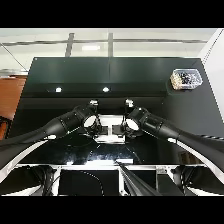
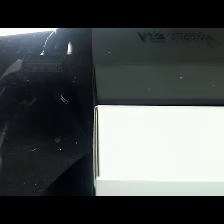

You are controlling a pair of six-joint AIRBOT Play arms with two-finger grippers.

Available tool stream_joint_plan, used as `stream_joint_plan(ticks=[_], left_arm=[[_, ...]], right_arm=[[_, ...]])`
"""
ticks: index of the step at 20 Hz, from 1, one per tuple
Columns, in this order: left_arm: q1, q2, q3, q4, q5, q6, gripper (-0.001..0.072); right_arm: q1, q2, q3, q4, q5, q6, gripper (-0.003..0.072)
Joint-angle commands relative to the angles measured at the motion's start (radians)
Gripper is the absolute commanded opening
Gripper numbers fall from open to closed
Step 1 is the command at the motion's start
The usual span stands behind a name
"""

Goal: Fold the box and place the chain.

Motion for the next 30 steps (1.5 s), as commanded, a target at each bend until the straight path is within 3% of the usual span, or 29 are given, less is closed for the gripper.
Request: stream_joint_plan(ticks=[1,6,7,9,11,17,18,19,30], left_arm=[[0.000,-0.001,0.000,0.000,-0.002,0.000,0.0032],[0.000,-0.001,0.000,0.000,0.000,0.000,0.0032],[0.000,-0.001,0.000,0.000,0.000,0.000,0.0032],[0.000,-0.001,0.000,0.000,-0.001,0.000,0.0032],[0.000,-0.001,0.000,0.000,-0.001,0.000,0.0032],[0.000,-0.001,0.000,0.000,-0.001,0.000,0.0032],[0.000,-0.001,0.000,0.000,-0.001,0.000,0.0032],[0.000,-0.001,0.000,0.000,-0.001,0.000,0.0032],[0.000,-0.001,0.000,0.000,0.000,0.000,0.0032]], right_arm=[[0.001,-0.029,0.021,-0.012,0.060,0.014,0.0304],[0.008,-0.032,0.021,-0.022,0.063,0.051,0.0291],[0.008,-0.033,0.021,-0.023,0.060,0.050,0.0196],[0.010,-0.033,0.021,-0.025,0.049,0.051,0.0177],[0.013,-0.033,0.021,-0.025,0.045,0.050,0.0046],[0.018,-0.033,0.021,-0.022,0.037,0.050,0.0053],[0.018,-0.033,0.021,-0.022,0.037,0.050,0.0131],[0.018,-0.032,0.021,-0.022,0.037,0.050,0.0151],[0.018,-0.032,0.022,-0.021,0.017,0.047,0.0129]])
